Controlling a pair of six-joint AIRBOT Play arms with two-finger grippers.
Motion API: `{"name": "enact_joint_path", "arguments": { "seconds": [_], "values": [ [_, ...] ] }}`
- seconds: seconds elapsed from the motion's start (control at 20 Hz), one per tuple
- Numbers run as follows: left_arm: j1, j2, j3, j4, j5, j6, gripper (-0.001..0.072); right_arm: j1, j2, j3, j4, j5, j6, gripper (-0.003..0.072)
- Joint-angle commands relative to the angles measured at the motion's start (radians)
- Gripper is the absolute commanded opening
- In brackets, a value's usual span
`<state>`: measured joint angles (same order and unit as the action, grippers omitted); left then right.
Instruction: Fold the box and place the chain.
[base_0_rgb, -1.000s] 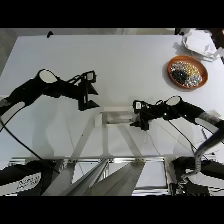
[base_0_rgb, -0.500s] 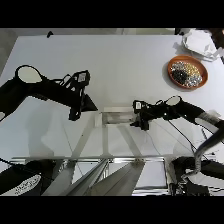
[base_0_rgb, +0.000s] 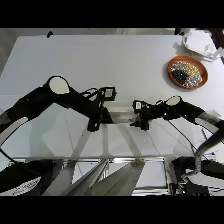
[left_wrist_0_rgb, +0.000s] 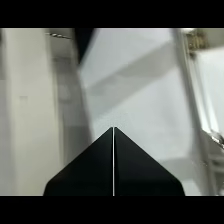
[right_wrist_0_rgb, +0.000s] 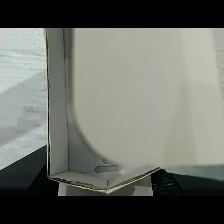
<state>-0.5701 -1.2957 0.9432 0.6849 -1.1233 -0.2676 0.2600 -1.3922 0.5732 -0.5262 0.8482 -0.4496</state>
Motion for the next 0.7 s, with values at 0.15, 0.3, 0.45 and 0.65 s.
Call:
{"name": "enact_joint_path", "arguments": {
  "seconds": [0.15, 0.3, 0.45, 0.65],
  "values": [
    [-0.015, -0.141, 0.000, -0.024, 0.483, -0.208, 0.0005, 0.000, 0.000, 0.000, 0.000, 0.000, 0.000, 0.0401],
    [-0.015, -0.202, 0.000, -0.055, 0.503, -0.232, 0.0006, 0.000, 0.000, 0.000, 0.000, 0.000, 0.000, 0.0401],
    [-0.016, -0.251, 0.000, -0.071, 0.451, -0.235, 0.0007, 0.000, 0.000, 0.000, 0.000, 0.000, 0.000, 0.0401],
    [-0.017, -0.260, 0.000, -0.072, 0.424, -0.234, 0.0006, 0.000, 0.000, 0.000, 0.000, 0.000, 0.000, 0.0401]
  ]
}}
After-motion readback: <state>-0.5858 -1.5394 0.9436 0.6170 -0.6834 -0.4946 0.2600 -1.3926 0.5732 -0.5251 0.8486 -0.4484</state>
